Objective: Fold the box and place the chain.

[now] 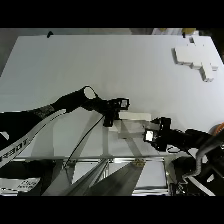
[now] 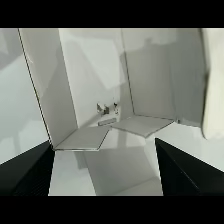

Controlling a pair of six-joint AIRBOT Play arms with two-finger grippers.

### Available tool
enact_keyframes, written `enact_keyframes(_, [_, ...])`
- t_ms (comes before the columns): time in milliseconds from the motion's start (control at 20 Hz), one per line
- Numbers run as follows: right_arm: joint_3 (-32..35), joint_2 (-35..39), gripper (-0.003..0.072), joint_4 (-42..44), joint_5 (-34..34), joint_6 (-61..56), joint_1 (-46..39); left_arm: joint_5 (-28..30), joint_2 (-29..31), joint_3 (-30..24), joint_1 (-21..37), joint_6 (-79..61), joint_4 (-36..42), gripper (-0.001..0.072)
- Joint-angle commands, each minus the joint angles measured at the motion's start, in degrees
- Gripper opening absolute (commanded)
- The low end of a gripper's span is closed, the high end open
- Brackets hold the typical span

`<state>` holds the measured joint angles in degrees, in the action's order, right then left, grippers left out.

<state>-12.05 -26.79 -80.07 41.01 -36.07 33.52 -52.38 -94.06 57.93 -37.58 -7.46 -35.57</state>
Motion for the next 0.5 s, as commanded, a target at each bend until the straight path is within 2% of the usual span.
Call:
enact_keyframes(0, [-0.5, -0.7, 0.0673, 7.4, -0.4, 8.5, -4.0, 0.0, 0.0, 0.1, 0.0, 0.0, 0.0, 0.001])
enact_keyframes(450, [-2.3, -8.7, 0.0673, 20.9, 0.1, 24.3, -15.5, 0.0, 0.0, 0.1, 0.0, 0.0, 0.0, 0.001])
